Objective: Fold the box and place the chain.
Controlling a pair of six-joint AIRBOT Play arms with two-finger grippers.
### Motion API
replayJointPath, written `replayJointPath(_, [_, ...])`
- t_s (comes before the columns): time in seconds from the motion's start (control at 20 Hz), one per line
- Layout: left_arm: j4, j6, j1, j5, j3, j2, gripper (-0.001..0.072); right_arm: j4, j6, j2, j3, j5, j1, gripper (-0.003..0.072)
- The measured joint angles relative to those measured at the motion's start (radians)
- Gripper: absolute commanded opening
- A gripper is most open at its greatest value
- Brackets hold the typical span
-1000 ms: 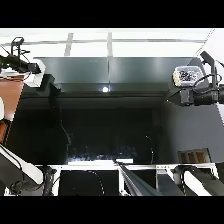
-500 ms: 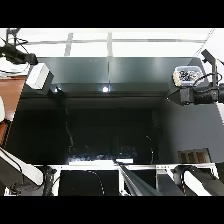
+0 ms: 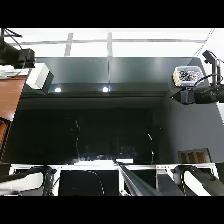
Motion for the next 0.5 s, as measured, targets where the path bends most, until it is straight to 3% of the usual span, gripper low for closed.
replayJointPath(0.3, [-0.068,0.029,-0.086,0.348,-0.703,0.526,0.0031,0.087,-0.129,0.076,-0.238,-0.361,0.000,0.0014])
replayJointPath(0.4, [-0.077,0.032,-0.093,0.433,-0.885,0.660,0.0031,0.082,-0.147,0.083,-0.270,-0.423,0.000,0.0014])
replayJointPath(0.5, [-0.081,0.033,-0.097,0.485,-1.006,0.751,0.0031,0.079,-0.157,0.087,-0.288,-0.446,0.000,0.0014])
